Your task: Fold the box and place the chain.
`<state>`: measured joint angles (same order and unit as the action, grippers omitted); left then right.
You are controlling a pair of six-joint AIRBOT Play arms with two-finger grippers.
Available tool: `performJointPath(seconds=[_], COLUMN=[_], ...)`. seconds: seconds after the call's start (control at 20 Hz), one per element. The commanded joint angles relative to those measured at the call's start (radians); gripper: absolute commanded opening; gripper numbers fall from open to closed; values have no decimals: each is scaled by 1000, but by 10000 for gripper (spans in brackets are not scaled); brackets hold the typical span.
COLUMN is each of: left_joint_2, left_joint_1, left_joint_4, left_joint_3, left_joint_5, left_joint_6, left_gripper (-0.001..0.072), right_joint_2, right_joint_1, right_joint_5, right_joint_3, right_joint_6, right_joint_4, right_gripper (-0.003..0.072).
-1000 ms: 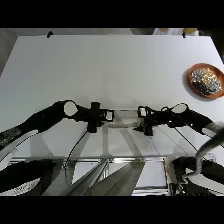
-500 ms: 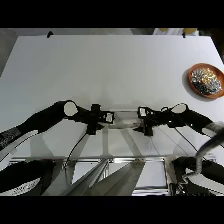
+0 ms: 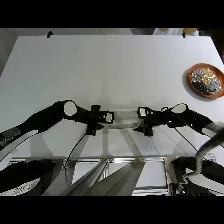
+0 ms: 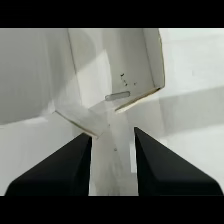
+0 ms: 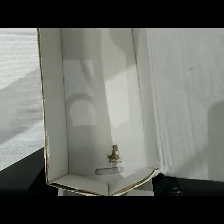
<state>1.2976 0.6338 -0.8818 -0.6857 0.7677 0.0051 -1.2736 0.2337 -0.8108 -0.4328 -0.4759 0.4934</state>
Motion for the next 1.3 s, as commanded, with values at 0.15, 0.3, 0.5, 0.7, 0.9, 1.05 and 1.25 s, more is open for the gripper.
performJointPath(seconds=[0.15, 0.3, 0.5, 0.7, 0.9, 1.05, 1.25], left_joint_2=[3, 3, 12, 48, 48, 32, -70], left_joint_1=[16, 16, 22, 60, 66, 65, 46], left_joint_4=[129, 158, 232, 262, 260, 230, 43], left_joint_3=[0, 0, 0, 0, 0, 0, 0], left_joint_5=[-10, -20, -53, -99, -113, -113, -67], left_joint_6=[86, 88, 88, 88, 73, -53, -407], left_gripper=[125, 130, 130, 140, 369, 372, 181], right_joint_2=[0, 0, 0, 0, 0, 0, 0], right_joint_1=[0, 0, 0, 0, 0, 0, 0], right_joint_5=[0, 0, 0, 0, 0, 0, 0], right_joint_3=[0, 0, 0, 0, 0, 0, 0], right_joint_6=[0, 0, 0, 0, 0, 0, 0], right_joint_4=[0, 0, 0, 0, 0, 0, 0], right_gripper=[336, 336, 336, 336, 336, 336, 336])
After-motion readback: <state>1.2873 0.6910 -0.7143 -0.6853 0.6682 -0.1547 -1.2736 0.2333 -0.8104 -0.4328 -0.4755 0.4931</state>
